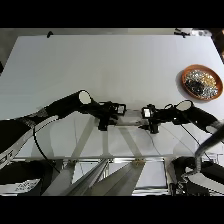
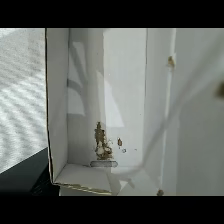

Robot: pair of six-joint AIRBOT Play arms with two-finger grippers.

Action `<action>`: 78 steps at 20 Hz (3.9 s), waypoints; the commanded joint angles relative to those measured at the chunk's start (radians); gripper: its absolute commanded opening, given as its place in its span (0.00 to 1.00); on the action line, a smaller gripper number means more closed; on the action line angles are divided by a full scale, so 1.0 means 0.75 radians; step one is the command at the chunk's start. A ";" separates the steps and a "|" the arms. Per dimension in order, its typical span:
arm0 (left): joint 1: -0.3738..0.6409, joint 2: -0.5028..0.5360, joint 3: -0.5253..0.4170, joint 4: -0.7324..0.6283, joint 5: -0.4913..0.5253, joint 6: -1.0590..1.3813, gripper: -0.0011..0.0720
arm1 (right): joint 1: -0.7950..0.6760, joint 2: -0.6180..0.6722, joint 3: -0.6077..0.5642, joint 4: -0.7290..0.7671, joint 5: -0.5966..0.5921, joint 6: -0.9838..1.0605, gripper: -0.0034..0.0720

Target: Fold the box and place the chain.

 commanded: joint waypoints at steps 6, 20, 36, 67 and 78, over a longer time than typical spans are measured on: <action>-0.004 -0.054 -0.002 -0.010 -0.034 -0.146 0.55 | 0.002 0.000 0.000 0.000 0.000 -0.002 0.58; 0.304 0.305 -0.318 -0.096 -0.066 -0.206 0.49 | 0.002 0.000 0.000 0.000 0.000 -0.002 0.58; 0.738 0.517 -0.494 0.043 -0.183 -1.129 0.02 | 0.002 0.000 0.000 0.000 0.000 -0.002 0.58; 0.299 0.262 -0.422 -0.358 0.092 -1.056 0.21 | 0.002 0.000 0.000 0.000 -0.001 -0.002 0.58; 0.233 0.262 -0.334 -0.394 0.031 -1.067 0.41 | 0.002 0.000 0.000 0.000 0.000 -0.002 0.58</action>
